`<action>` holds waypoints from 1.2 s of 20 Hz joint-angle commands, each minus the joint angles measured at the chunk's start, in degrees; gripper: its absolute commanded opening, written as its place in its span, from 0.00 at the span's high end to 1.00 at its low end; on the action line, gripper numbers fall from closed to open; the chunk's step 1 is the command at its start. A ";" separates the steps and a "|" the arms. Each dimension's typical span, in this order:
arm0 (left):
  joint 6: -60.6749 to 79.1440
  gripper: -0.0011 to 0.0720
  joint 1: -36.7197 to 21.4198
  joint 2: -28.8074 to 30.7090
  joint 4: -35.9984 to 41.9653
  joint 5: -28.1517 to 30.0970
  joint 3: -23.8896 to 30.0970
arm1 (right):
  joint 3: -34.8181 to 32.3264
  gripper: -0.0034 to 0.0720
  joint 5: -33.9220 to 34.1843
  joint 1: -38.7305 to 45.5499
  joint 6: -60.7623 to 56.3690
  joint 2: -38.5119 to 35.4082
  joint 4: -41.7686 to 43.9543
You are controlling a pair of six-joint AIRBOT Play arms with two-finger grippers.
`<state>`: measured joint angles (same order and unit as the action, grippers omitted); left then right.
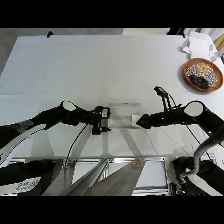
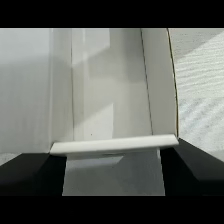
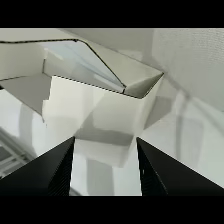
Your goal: Fold the box and place the chain.
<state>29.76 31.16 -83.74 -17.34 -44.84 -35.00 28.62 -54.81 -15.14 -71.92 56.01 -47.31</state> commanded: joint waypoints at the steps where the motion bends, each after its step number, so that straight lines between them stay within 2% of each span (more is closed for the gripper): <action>1: 0.02 0.64 0.00 0.00 -0.02 0.00 0.00 | 2.12 0.38 4.04 -4.33 -9.60 1.36 -9.25; 4: 0.02 0.64 0.00 0.00 -0.02 0.02 0.00 | 5.01 0.33 4.61 -7.80 -17.81 3.56 -16.94; 9: 0.02 0.64 0.00 0.00 -0.02 0.02 0.00 | 7.78 0.33 5.01 -13.11 -25.92 7.13 -19.19; 14: 0.02 0.64 0.00 0.00 -0.02 0.00 0.00 | 10.40 0.33 4.55 -17.75 -36.72 7.93 -26.16; 18: 0.02 0.64 0.00 0.00 -0.04 0.00 0.00 | 12.48 0.32 3.52 -21.42 -43.04 11.30 -29.35; 20: 0.02 0.64 0.00 0.00 -0.02 -0.02 0.00 | 13.77 0.12 1.79 -23.10 -46.69 13.27 -32.13; 24: 0.02 0.64 0.00 0.00 -0.02 0.02 0.00 | 15.69 0.09 -0.74 -24.57 -53.92 14.60 -38.36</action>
<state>29.78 31.16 -83.74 -17.37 -44.84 -35.00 42.94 -53.36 -38.46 -119.66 69.34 -80.86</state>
